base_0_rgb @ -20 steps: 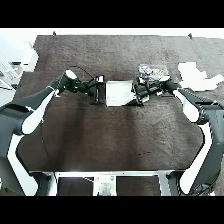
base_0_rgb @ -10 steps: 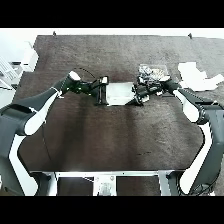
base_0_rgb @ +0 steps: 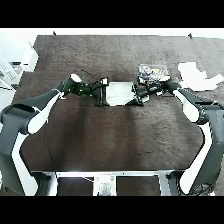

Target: Fold the box and place the chain.

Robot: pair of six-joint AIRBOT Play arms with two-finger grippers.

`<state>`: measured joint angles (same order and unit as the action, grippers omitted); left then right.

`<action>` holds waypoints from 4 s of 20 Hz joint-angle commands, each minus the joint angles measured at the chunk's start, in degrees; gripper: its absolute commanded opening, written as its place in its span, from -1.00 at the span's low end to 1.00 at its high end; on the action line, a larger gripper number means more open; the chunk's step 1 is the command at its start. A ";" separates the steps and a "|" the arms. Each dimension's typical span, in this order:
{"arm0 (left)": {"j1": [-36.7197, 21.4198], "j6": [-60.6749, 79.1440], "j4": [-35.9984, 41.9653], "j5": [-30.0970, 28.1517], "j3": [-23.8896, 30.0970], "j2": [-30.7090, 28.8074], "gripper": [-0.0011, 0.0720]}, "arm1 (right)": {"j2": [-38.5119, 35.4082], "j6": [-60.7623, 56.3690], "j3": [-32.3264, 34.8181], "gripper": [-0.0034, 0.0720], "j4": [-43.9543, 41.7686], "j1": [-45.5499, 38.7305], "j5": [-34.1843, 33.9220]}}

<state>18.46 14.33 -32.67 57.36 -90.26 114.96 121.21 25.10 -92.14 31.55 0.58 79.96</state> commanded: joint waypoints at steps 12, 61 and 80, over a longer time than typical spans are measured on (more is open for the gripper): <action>2.05 1.16 1.73 -5.95 -0.04 0.63 1.00 | -0.02 0.00 0.02 0.23 0.00 0.02 0.04; 0.17 5.25 13.25 -5.79 0.09 3.43 0.97 | -0.02 0.00 0.02 0.23 0.00 0.02 0.04; 0.17 10.23 13.79 -5.27 0.07 4.96 0.83 | -0.02 0.00 0.02 0.23 0.00 0.02 0.04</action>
<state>18.65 23.42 -18.00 52.21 -90.19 119.90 121.19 25.12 -92.14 31.57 0.54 79.96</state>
